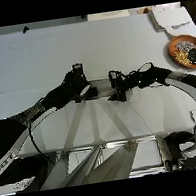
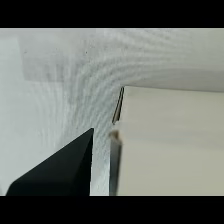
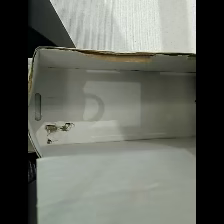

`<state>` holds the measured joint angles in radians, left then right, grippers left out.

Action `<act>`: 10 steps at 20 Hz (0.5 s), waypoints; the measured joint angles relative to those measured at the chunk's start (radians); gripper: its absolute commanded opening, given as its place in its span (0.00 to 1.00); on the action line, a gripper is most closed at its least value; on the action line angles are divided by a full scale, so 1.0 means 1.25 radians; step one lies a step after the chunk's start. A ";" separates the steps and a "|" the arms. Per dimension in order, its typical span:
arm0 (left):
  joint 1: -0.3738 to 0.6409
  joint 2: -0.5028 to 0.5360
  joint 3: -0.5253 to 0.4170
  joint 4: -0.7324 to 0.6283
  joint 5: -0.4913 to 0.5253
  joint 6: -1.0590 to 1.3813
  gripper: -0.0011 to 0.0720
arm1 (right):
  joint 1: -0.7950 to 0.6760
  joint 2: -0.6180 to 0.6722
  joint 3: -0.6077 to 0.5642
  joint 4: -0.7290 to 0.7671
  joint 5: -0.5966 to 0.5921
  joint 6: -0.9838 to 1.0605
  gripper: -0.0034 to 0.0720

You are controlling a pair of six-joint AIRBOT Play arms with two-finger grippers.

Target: Fold the box and place the chain.

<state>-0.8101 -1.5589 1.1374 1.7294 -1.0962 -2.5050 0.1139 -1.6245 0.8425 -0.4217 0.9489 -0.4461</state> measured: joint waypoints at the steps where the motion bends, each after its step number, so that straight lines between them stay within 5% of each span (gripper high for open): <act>1: -0.002 -0.001 0.001 0.003 0.005 -0.003 0.39 | 0.000 0.000 0.000 0.000 0.000 0.000 0.66; 3: -0.006 -0.002 0.001 0.006 0.021 -0.008 0.38 | 0.000 0.000 0.000 0.000 0.001 0.000 0.66; 5: -0.009 -0.002 0.001 0.009 0.030 -0.014 0.04 | 0.000 0.000 0.000 -0.001 0.001 0.000 0.66; 10: -0.011 -0.002 0.001 0.011 0.031 -0.036 0.03 | -0.001 0.000 0.000 -0.002 0.001 -0.002 0.66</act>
<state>-0.8234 -1.5616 1.1389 1.7428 -1.0576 -2.5500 0.1131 -1.6245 0.8425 -0.4240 0.9497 -0.4484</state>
